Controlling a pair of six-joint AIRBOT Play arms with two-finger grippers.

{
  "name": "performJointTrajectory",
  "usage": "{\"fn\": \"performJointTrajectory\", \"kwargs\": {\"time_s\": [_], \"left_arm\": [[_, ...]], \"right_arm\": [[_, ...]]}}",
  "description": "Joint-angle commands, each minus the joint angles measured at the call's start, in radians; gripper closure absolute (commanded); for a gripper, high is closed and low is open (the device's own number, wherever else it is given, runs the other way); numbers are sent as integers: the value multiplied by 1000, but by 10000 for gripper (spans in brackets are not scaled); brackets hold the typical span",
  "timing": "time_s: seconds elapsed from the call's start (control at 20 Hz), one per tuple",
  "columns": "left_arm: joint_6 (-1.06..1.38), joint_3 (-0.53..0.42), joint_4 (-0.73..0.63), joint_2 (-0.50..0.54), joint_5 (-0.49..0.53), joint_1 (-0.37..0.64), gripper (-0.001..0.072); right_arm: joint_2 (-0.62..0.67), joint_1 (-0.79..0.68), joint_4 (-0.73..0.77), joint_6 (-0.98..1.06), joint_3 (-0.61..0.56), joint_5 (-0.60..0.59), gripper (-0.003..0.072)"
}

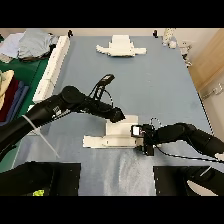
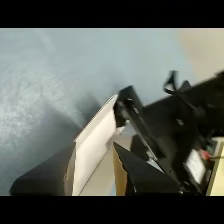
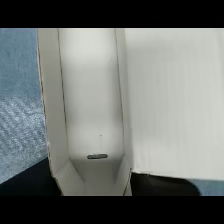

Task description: Fold the box.

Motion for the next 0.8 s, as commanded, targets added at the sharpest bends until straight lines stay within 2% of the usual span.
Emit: {"fn": "performJointTrajectory", "kwargs": {"time_s": [0.0, 0.2, 0.25, 0.35, 0.45, 0.5, 0.55, 0.6, 0.75], "left_arm": [[108, 32, 76, 96, -105, 1, 357], [131, 32, 379, 161, -254, 1, 357], [132, 30, 418, 172, -305, 10, 358], [188, 11, 433, 188, -384, 62, 358], [328, -50, 426, 213, -385, 106, 359], [422, -93, 422, 230, -378, 119, 392], [499, -133, 421, 248, -374, 125, 655], [580, -181, 415, 266, -359, 125, 696], [669, -317, 365, 293, -252, 124, 695]], "right_arm": [[0, 0, 0, 1, 0, 0, 238], [0, 0, 1, 1, 0, 0, 238], [0, 0, 0, 1, 0, 0, 238], [0, 0, 0, 1, 0, 0, 238], [0, 0, 0, 1, 0, 0, 238], [0, 0, 0, 1, 0, 0, 238], [0, 0, 0, 1, 0, 0, 238], [0, 0, 0, 1, 0, 0, 238], [0, 0, 0, 1, 0, 0, 238]]}}
